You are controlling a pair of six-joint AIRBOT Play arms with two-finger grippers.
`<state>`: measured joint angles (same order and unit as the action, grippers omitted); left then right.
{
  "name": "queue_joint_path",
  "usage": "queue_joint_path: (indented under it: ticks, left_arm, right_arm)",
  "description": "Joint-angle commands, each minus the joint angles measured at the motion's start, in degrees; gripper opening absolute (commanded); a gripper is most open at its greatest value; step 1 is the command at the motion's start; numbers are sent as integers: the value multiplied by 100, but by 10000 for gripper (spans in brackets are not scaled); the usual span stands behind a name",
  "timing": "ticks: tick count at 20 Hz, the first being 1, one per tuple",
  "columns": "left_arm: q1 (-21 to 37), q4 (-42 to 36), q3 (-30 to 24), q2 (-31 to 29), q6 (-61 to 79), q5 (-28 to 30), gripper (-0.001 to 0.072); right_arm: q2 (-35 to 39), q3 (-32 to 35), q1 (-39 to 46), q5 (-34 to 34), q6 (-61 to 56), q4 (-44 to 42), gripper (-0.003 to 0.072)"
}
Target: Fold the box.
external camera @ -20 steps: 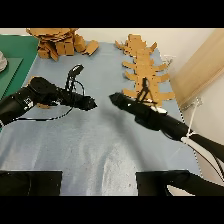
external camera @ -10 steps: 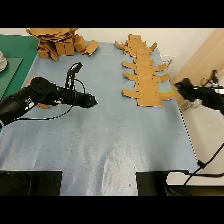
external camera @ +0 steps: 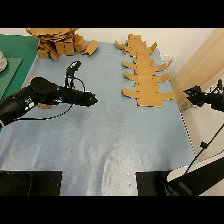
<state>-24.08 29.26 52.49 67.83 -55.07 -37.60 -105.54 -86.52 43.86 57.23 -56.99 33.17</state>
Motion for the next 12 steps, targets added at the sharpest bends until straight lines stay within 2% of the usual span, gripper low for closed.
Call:
queue_joint_path:
  ticks: [1,3,10,11,12]
  left_arm:
    - [-2,-20,7,2,-33,9,16]
    - [-24,-66,7,2,-33,-7,16]
    - [-24,-103,7,2,-33,-44,17]
    - [-24,-103,7,2,-33,-42,16]
    - [-24,-107,7,2,-35,-39,16]
  right_arm:
    - [-640,-538,-192,581,264,-129,512]
    - [-863,-730,-356,789,264,-138,512]
    - [-903,-758,-649,564,494,-120,507]
    - [-903,-756,-649,586,494,-83,501]
    - [-903,-756,-649,737,494,-52,461]
